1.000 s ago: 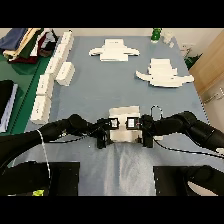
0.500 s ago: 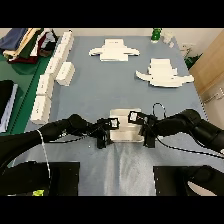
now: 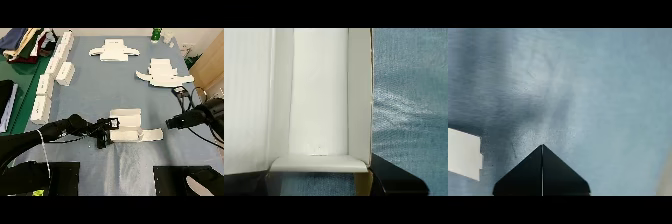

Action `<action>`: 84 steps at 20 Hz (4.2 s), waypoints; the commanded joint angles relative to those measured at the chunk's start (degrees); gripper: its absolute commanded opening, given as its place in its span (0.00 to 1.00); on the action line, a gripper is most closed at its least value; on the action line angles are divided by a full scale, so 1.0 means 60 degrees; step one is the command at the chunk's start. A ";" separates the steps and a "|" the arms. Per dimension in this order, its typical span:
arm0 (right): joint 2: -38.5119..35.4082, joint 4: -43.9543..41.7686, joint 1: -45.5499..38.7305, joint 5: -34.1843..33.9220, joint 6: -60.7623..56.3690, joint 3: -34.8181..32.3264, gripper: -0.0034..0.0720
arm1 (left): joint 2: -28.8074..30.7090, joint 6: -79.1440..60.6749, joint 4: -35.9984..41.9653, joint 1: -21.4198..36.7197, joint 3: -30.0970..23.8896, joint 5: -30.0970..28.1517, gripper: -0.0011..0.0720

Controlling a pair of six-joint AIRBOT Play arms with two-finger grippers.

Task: Fold the box.

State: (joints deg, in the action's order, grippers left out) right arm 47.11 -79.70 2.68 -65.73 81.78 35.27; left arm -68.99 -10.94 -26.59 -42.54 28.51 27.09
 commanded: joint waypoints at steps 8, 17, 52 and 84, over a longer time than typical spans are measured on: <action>0.2790 -0.5683 -0.2055 -0.0576 0.2036 0.0022 0.04 | 0.0007 -0.0004 -0.0004 0.0004 0.0000 0.0000 0.59; 0.2178 -0.6652 -0.2055 -0.1341 0.2634 0.0007 0.04 | 0.0007 -0.0004 -0.0004 0.0004 0.0000 0.0004 0.59; 0.2095 -0.7934 -0.0583 -0.1009 0.3206 0.0419 0.50 | 0.0007 -0.0004 -0.0004 0.0004 0.0000 0.0000 0.59; 0.4495 -0.1060 0.5581 0.0044 -0.7002 0.2288 0.34 | 0.0007 -0.0004 -0.0004 0.0004 0.0000 0.0000 0.59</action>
State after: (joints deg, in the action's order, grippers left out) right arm 73.28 -87.09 35.97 -66.13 41.23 48.90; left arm -68.99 -10.96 -26.59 -42.54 28.51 27.11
